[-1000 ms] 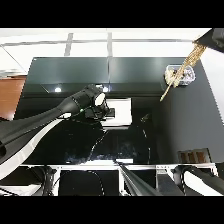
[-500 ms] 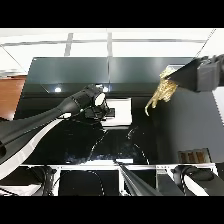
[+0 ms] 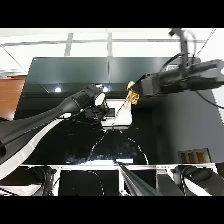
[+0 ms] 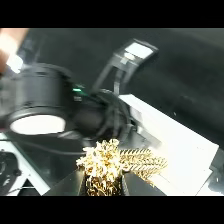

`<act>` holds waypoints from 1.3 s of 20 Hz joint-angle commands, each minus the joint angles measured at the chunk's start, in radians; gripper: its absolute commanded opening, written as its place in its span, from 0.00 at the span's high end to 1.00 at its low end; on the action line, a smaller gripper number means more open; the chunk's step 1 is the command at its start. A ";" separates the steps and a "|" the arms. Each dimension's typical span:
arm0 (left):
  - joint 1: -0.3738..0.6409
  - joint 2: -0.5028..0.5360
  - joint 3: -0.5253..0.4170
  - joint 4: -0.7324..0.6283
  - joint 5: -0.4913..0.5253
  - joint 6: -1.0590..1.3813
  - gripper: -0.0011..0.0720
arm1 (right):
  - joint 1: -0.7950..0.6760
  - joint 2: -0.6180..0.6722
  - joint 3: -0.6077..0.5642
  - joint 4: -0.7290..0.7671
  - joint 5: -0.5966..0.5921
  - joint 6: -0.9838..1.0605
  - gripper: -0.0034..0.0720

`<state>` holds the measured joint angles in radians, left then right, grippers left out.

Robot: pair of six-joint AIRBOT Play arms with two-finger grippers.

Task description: Fold the box and place the chain.

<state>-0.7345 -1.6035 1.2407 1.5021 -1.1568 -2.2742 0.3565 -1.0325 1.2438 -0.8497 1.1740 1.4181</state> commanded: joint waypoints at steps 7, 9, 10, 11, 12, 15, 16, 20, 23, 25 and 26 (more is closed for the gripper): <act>0.001 0.001 0.001 0.000 0.002 0.000 0.95 | 0.026 -0.105 -0.173 -0.022 -0.066 0.002 0.94; 0.001 0.001 0.001 0.000 0.002 0.000 0.95 | 0.037 -0.111 -0.207 -0.013 -0.093 -0.006 0.94; 0.001 0.000 0.001 0.000 0.002 0.000 0.95 | 0.048 -0.112 -0.219 -0.014 -0.114 -0.013 0.94; 0.001 0.000 0.001 0.000 0.002 0.000 0.95 | 0.058 -0.113 -0.234 -0.014 -0.141 -0.012 0.94; 0.001 0.000 0.001 0.000 0.002 0.000 0.95 | 0.066 -0.117 -0.248 -0.015 -0.165 -0.012 0.94; 0.001 0.000 0.001 0.000 0.002 0.000 0.95 | 0.069 -0.141 -0.272 -0.024 -0.197 0.005 0.71; 0.001 0.000 0.001 0.000 0.002 0.000 0.95 | 0.069 -0.145 -0.272 -0.042 -0.204 0.016 0.68; 0.001 0.000 0.001 0.000 0.001 0.000 0.95 | 0.023 -0.135 -0.272 -0.085 -0.148 0.022 0.68; 0.001 0.000 0.001 -0.001 0.023 -0.001 0.95 | 0.021 -0.134 -0.272 -0.051 -0.137 -0.002 0.69; 0.001 0.000 0.001 -0.004 0.020 -0.001 0.95 | 0.042 -0.134 -0.272 -0.040 -0.166 -0.002 0.69; 0.001 0.000 0.001 -0.004 0.018 -0.001 0.95 | 0.056 -0.134 -0.272 -0.040 -0.198 0.000 0.69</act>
